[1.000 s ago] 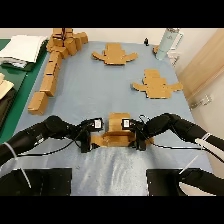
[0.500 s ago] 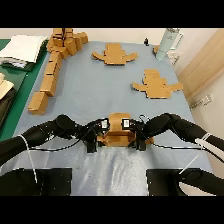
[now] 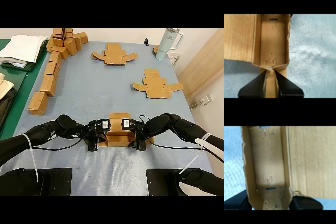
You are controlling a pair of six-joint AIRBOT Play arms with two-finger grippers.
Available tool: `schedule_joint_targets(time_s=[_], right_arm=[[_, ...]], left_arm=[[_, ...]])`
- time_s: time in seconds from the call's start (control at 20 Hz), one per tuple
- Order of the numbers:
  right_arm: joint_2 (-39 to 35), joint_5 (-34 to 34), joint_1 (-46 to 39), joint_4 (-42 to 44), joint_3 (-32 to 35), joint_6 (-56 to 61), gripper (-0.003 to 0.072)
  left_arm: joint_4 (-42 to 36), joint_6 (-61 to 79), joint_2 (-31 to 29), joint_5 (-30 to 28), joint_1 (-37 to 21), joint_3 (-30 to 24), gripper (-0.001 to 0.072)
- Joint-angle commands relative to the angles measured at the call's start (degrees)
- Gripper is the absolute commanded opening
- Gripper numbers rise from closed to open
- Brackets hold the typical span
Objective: Fold the box.
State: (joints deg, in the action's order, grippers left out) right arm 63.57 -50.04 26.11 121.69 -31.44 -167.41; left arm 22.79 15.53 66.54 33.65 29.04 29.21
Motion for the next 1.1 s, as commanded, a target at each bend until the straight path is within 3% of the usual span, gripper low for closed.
schedule_joint_targets(time_s=[0.0, 0.95, 1.0, 1.05], right_arm=[[0.02, 0.00, -0.02, 0.02, 0.02, 0.00, 0.0584], [0.02, 0.00, -0.02, 0.04, 0.02, 0.00, 0.0584], [0.02, 0.00, -0.02, 0.02, 0.02, 0.00, 0.0584], [0.02, 0.00, -0.02, 0.02, 0.02, 0.00, 0.0584]], left_arm=[[-1.29, 1.88, 0.09, -0.63, 0.72, 0.02, 0.0167], [-12.09, 9.53, 2.16, -3.69, 4.20, 0.00, 0.0190], [-12.09, 9.53, 2.19, -3.67, 4.20, 0.00, 0.0359], [-12.13, 9.53, 2.32, -3.65, 4.20, 0.00, 0.0579]])
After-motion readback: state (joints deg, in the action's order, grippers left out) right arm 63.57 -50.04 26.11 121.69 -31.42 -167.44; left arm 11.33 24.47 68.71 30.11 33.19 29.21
